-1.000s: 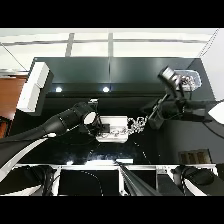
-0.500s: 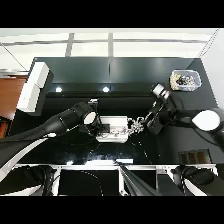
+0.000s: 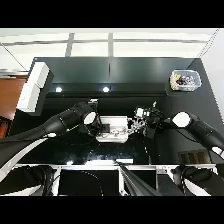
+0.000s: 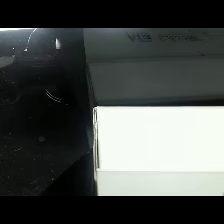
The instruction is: Fold the box and place the chain.
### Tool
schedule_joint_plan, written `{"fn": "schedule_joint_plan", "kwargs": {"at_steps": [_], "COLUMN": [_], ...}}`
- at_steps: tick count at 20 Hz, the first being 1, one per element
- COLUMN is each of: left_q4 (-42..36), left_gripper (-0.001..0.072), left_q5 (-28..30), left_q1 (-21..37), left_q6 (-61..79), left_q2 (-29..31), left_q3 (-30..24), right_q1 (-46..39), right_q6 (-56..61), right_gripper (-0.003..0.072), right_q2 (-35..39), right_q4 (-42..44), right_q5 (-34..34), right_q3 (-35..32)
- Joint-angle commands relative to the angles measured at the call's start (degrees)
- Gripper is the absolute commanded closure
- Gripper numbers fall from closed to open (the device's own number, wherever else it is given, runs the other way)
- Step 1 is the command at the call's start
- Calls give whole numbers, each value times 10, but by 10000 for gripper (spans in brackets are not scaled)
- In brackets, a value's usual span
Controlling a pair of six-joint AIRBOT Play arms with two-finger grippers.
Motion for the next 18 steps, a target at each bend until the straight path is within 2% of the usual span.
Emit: {"fn": "schedule_joint_plan", "kwargs": {"at_steps": [1,5,8,9,11,12,13,14,18], "left_q4": [0,0,0,0,0,0,0,0,0], "left_gripper": [679,679,679,680,679,679,679,679,679], "left_q5": [0,0,0,0,-1,-1,-2,-2,-2], "left_q1": [0,0,0,0,0,0,0,0,0], "left_q6": [0,0,0,0,0,0,0,0,0], "left_q2": [0,0,0,0,0,0,0,0,0], "left_q3": [0,0,0,0,0,0,0,0,0], "right_q1": [0,0,0,0,0,0,0,0,-1], "right_q6": [-37,21,38,46,50,51,51,59,161], "right_gripper": [-18,-18,-15,101,496,641,641,675,676], "right_q2": [-38,-54,-54,-54,-54,-53,-52,-47,-12], "right_q4": [21,-37,-41,-41,-41,-41,-41,-42,-53], "right_q5": [-12,-14,-16,-16,-7,0,8,18,50], "right_q3": [7,7,7,7,7,8,11,17,66]}}
